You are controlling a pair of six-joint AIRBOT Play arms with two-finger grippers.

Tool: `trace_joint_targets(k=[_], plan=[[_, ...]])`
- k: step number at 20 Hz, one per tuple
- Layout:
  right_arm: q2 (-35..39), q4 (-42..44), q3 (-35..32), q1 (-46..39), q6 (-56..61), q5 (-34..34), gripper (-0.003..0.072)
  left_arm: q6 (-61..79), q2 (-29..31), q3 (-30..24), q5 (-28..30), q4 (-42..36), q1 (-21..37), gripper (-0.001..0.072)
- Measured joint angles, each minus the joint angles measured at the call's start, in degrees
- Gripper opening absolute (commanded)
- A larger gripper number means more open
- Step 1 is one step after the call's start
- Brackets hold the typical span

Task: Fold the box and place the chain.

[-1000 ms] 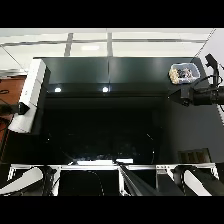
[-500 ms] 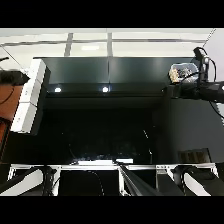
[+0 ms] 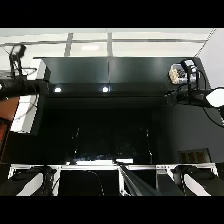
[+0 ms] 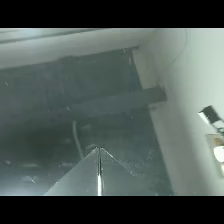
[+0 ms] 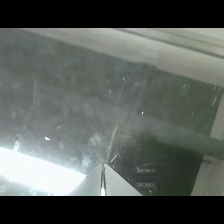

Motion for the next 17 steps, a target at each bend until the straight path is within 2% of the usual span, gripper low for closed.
trace_joint_targets(k=[2,5,11,17], plan=[[0.0,-0.24,-0.39,0.04,0.15,0.07,0.0016,0.55,2.54,-4.85,2.67,0.85,-0.59,0.0025],[0.0,-0.52,-0.68,0.04,0.22,0.11,0.0016,1.07,4.11,-8.74,5.66,1.4,-0.81,0.0025],[0.0,-0.63,-0.83,0.04,0.33,0.13,0.0016,1.44,4.72,-10.84,8.83,1.57,-0.92,0.0025],[0.0,-0.66,-0.83,0.04,0.33,0.15,0.0016,1.51,4.76,-11.15,9.29,1.6,-0.92,0.0025]])
